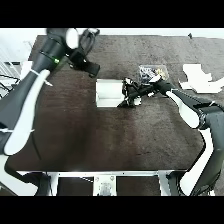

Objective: Fold the box and place the chain.

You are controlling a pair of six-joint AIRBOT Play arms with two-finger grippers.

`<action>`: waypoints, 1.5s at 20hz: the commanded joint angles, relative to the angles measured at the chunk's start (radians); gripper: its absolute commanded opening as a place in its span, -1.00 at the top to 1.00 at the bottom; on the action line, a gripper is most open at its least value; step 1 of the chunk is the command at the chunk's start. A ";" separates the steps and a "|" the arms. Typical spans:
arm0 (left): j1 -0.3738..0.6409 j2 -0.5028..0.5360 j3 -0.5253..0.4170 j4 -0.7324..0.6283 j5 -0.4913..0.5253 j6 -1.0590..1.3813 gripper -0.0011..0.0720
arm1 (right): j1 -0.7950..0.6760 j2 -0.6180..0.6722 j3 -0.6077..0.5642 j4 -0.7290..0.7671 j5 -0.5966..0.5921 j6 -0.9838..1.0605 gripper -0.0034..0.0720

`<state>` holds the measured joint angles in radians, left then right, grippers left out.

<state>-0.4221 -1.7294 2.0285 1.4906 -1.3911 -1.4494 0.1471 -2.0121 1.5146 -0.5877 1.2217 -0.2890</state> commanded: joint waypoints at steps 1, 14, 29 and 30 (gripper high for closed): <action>0.108 0.060 -0.002 -0.319 0.032 0.366 -0.97 | 0.001 0.000 0.000 0.000 0.000 0.000 -0.62; 0.273 0.061 -0.267 -0.665 0.096 1.035 -0.97 | 0.001 0.000 0.000 0.000 0.000 0.000 -0.62; 0.391 -0.131 -0.511 -0.986 0.153 1.616 -0.97 | 0.002 0.000 0.000 0.000 0.000 0.000 -0.62; 0.391 -0.137 -0.511 -0.965 0.145 1.659 -0.97 | 0.001 0.000 0.000 0.000 0.000 0.000 -0.63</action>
